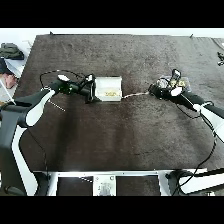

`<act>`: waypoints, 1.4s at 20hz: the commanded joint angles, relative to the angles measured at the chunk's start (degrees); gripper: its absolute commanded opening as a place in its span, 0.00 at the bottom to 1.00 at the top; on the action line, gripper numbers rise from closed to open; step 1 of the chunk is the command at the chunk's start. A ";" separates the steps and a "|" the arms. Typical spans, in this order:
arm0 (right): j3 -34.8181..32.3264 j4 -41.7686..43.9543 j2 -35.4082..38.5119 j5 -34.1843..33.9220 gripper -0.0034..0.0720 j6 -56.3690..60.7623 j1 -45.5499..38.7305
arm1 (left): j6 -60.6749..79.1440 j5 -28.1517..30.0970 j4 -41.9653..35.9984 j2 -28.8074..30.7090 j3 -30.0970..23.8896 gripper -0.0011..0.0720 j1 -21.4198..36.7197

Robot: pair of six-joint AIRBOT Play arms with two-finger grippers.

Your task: Fold the box and place the chain.

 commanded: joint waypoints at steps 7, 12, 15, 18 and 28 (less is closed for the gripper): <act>1.73 1.03 -2.54 -2.43 0.20 2.69 -0.15 | 0.02 0.00 0.00 0.00 0.00 0.57 0.07; 1.73 1.18 5.31 -1.57 0.03 2.14 4.11 | 0.02 0.00 0.00 0.00 0.00 0.58 0.07; 1.73 1.18 14.95 -1.57 0.03 -2.08 9.77 | 0.02 0.02 0.00 0.00 0.00 0.58 0.07; 1.73 1.18 21.84 -2.01 0.03 -2.29 15.58 | 0.02 0.00 0.00 0.00 0.00 0.57 0.07; 7.91 1.16 24.00 -7.69 0.02 -4.68 28.11 | 0.02 -0.02 0.00 0.00 0.00 0.58 0.07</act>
